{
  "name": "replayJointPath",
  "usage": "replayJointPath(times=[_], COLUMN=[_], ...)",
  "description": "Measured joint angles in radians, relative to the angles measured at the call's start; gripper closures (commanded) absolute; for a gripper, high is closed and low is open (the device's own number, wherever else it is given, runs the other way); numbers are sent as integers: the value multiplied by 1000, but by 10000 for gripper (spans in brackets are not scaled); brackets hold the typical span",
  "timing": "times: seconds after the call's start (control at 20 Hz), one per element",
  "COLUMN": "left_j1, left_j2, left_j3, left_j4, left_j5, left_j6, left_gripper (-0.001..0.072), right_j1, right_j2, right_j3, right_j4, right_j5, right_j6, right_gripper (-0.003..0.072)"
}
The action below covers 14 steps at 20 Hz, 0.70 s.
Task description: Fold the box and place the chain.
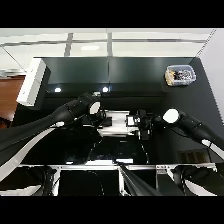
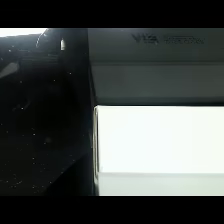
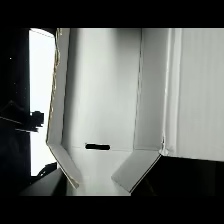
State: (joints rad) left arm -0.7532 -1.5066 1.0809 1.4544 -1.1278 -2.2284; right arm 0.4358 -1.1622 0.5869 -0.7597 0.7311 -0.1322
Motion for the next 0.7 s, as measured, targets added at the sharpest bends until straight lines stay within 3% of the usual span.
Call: replayJointPath(times=[0.05,0.7], left_j1=[0,0], left_j2=[0,0], left_j3=[0,0], left_j4=[0,2], left_j5=[0,0], left_j6=[1,3], left_gripper=[686,685], right_j1=[0,31], right_j2=[1,-71], right_j3=[0,0], right_j4=[4,266], right_j5=[1,-24], right_j6=[2,94], right_gripper=[514,521])
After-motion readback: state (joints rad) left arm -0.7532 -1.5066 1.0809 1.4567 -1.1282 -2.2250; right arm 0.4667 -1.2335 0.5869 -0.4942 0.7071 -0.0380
